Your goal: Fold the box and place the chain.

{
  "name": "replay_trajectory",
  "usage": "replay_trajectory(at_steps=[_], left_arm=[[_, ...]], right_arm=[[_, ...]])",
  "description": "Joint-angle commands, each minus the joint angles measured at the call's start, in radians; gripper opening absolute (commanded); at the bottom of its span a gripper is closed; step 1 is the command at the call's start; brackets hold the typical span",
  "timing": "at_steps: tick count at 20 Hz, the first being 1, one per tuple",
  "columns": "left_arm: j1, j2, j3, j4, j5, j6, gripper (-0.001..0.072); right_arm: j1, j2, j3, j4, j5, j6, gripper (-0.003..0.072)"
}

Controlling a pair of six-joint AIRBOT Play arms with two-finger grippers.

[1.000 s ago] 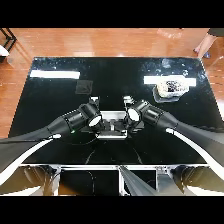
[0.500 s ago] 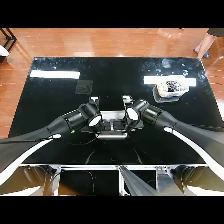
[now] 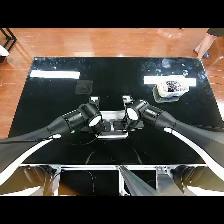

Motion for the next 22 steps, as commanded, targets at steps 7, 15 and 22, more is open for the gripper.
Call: replay_trajectory(at_steps=[7, 15, 22], left_arm=[[-0.001, 0.000, 0.000, -0.002, -0.002, -0.002, 0.0020], [-0.001, 0.000, 0.000, -0.002, -0.002, -0.002, 0.0020], [-0.001, 0.000, 0.000, -0.002, 0.000, -0.002, 0.0020]], right_arm=[[0.002, 0.000, 0.001, 0.005, 0.018, 0.013, 0.0247], [0.002, 0.000, 0.001, 0.019, 0.018, 0.013, 0.0020], [0.000, 0.001, 0.011, -0.002, 0.042, 0.011, 0.0275]])
